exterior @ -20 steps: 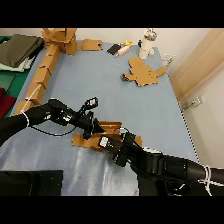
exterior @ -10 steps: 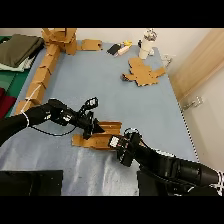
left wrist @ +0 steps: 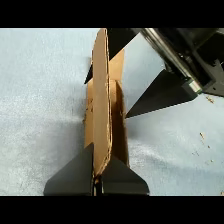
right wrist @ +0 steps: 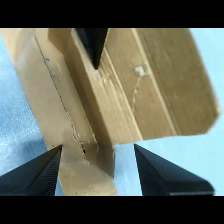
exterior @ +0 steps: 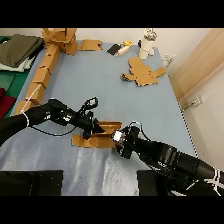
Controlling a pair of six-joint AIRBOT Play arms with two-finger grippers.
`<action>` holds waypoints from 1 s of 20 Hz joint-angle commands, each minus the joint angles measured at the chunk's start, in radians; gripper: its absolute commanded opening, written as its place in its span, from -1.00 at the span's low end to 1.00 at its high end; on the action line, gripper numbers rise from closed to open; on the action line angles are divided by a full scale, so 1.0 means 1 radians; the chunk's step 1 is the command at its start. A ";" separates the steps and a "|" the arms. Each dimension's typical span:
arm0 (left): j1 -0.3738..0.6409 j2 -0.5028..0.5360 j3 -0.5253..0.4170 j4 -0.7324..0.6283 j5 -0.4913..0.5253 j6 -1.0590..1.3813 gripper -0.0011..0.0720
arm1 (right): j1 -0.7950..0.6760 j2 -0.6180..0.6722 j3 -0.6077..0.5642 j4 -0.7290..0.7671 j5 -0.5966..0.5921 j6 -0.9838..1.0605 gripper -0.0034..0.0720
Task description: Fold the box.
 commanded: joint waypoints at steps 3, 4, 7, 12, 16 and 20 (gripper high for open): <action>0.000 0.000 0.000 0.000 0.000 0.000 -0.94 | -0.122 -0.064 0.002 0.509 0.068 -0.569 0.99; 0.000 0.000 0.000 0.000 0.000 0.000 -0.94 | -0.143 -0.066 0.003 0.582 0.059 -0.647 0.99; 0.000 0.000 0.000 0.000 0.000 0.000 -0.94 | -0.207 -0.066 0.032 0.731 -0.071 -0.825 0.99; 0.000 0.000 0.000 0.000 0.000 0.000 -0.94 | -0.336 -0.096 0.054 0.938 -0.183 -1.089 0.99; 0.000 0.000 0.000 0.000 0.000 0.000 -0.94 | -0.404 -0.236 0.156 1.023 -0.318 -1.257 0.99; 0.000 0.000 0.000 0.000 0.000 0.000 -0.94 | -0.404 -0.327 0.203 1.026 -0.364 -1.284 0.99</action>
